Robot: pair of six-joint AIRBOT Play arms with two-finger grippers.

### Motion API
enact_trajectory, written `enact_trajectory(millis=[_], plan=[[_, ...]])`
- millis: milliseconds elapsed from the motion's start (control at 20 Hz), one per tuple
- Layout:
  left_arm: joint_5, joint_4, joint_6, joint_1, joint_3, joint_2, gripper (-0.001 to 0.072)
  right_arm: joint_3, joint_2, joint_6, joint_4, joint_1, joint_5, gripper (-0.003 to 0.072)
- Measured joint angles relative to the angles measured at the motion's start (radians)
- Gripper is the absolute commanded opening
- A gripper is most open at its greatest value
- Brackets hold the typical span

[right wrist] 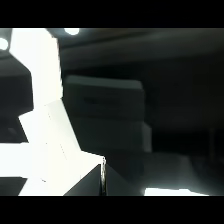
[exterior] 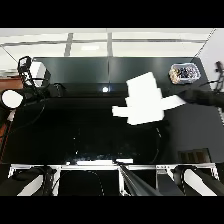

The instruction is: Fold the box and place the chain.

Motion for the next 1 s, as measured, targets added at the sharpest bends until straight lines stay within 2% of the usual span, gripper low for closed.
enact_trajectory(millis=[100,250,350,600,800,1000], plan=[[0.007,-0.081,0.062,-0.010,0.000,-0.019,0.0699,-0.092,0.019,-0.082,0.111,0.110,-0.095,0.0015],[0.005,-0.287,0.248,-0.043,0.003,-0.076,0.0699,-0.205,0.032,-0.206,0.267,0.256,-0.204,0.0015],[-0.042,-0.414,0.343,-0.054,0.026,-0.148,0.0699,-0.263,0.035,-0.258,0.340,0.337,-0.270,0.0015],[-0.296,-0.557,0.467,-0.031,0.158,-0.402,0.0699,-0.341,0.039,-0.314,0.428,0.464,-0.346,0.0016],[-0.541,-0.641,0.566,-0.032,0.247,-0.589,0.0699,-0.355,0.039,-0.326,0.460,0.492,-0.359,0.0016],[-0.722,-0.692,0.665,-0.073,0.317,-0.724,0.0684,-0.359,0.039,-0.329,0.472,0.499,-0.363,0.0015]])
